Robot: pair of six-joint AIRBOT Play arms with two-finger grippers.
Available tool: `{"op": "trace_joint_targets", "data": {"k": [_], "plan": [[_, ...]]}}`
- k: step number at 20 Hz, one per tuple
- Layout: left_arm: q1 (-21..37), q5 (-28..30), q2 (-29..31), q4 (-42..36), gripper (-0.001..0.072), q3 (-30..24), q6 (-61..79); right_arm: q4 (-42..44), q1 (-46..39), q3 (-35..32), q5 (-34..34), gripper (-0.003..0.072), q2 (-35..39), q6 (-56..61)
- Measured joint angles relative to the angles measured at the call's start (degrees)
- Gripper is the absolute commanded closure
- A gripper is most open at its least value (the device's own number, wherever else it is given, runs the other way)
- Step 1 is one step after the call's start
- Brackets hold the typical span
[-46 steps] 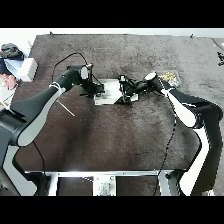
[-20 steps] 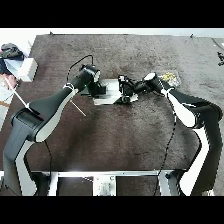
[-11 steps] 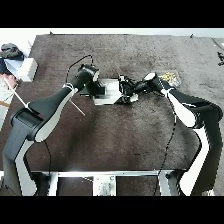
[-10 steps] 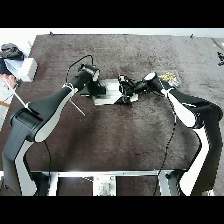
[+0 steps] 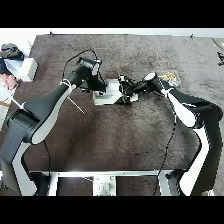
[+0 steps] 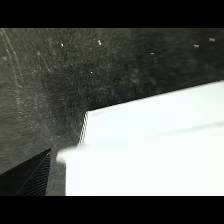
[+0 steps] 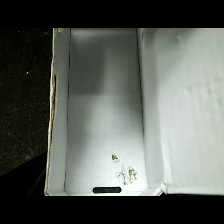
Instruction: Fold the box and place the chain.
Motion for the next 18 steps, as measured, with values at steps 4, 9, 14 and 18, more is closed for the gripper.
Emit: {"op": "trace_joint_targets", "data": {"k": [4, 9, 14, 18], "plan": [[0.0, -0.5, 3.0, 0.1, 0.0074, 0.1, 5.4, 0.0, 0.0, 0.0, -0.1, 0.0205, 0.0, 0.0], [0.0, 1.0, 7.8, 0.0, 0.0085, -1.0, 10.2, 0.0, 0.0, 0.0, -0.1, 0.0204, 0.0, 0.0], [0.3, 6.2, 15.4, -1.3, 0.0094, -6.7, 14.2, 0.0, 0.0, 0.0, -0.1, 0.0204, 0.0, 0.0], [3.0, 14.8, 24.0, -7.0, 0.0095, -19.7, 20.1, 0.0, 0.0, 0.0, -0.1, 0.0204, 0.0, 0.0]]}}
